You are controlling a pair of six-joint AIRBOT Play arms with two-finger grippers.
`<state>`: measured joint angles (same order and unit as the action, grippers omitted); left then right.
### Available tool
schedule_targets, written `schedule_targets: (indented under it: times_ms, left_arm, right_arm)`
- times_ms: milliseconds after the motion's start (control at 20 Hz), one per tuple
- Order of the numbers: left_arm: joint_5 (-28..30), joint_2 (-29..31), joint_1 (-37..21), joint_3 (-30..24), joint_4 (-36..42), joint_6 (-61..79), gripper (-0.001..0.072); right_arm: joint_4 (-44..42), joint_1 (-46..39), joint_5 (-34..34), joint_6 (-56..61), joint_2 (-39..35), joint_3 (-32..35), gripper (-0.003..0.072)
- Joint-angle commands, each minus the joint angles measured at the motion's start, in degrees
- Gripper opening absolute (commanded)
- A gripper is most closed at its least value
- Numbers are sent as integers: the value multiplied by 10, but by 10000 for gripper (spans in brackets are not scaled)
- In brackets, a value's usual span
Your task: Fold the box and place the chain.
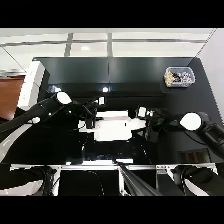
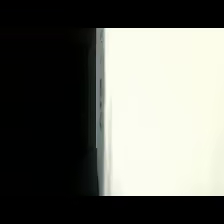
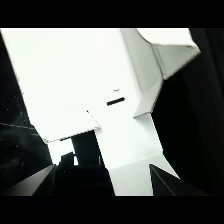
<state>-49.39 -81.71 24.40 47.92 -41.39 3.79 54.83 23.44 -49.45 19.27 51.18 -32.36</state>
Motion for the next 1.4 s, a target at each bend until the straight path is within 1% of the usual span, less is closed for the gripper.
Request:
schedule_targets:
  times_ms: [0, 100, 350, 400, 550, 700, 900, 1000, 1100, 1350]
  left_arm:
    - [11, -9, 6, -2, -1, 10, 27]
    - [11, -9, 6, -2, -1, 10, 27]
    - [11, -9, 6, -2, -1, 10, 27]
    - [11, -9, 6, -2, -1, 9, 27]
    - [11, -9, 6, -2, -1, 9, 27]
    - [9, -9, 6, -2, -1, 9, 27]
    - [9, -9, 6, -2, -1, 9, 27]
    - [9, -9, 6, -2, -1, 9, 27]
    - [9, -9, 6, -2, -1, 9, 27]
    - [9, -9, 6, -2, -1, 9, 27]
  right_arm:
    - [-6, 25, 28, -27, 9, 11, 720]
    - [-10, 34, 27, -43, 24, 13, 720]
    - [-31, 85, 30, -144, 77, 14, 718]
    - [-31, 94, 44, -155, 88, 14, 718]
    - [-44, 116, 120, -157, 115, 14, 718]
    - [-54, 121, 125, -157, 124, 12, 718]
    - [-57, 81, 124, -157, 124, -29, 717]
    - [-84, 57, 125, -159, 124, -42, 718]
    - [-109, 42, 122, -181, 124, -42, 717]
    - [-130, 19, 122, -194, 126, -42, 718]
